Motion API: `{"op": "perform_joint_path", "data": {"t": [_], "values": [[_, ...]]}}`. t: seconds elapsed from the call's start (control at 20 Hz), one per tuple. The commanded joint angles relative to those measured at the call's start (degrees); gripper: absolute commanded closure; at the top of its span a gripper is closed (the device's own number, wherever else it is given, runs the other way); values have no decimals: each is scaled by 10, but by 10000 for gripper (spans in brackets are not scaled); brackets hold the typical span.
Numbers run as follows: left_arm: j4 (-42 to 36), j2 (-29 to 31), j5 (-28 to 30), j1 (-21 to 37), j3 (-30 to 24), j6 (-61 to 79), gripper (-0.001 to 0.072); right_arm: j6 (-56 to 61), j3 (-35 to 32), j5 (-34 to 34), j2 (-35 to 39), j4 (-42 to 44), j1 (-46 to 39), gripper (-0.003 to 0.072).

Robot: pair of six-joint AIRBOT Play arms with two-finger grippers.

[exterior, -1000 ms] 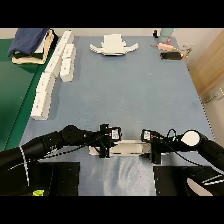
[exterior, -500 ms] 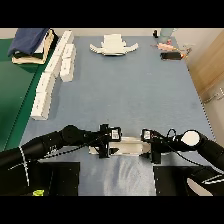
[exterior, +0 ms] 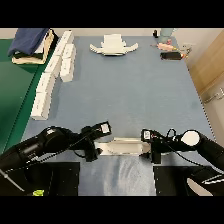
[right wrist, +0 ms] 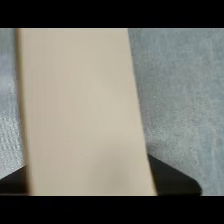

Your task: Fold the box.

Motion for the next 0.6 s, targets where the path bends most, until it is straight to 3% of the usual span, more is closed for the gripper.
{"op": "perform_joint_path", "data": {"t": [0.0,0.05,0.25,0.55], "values": [[146,73,-123,0,12,-328,399,0,0,1,0,0,0,171],[94,83,-122,-1,21,-338,702,0,0,1,0,0,0,170],[-135,67,-33,-1,35,-335,694,0,0,1,0,0,0,171],[-339,-69,26,-1,53,-284,695,0,0,1,0,0,0,171]]}}
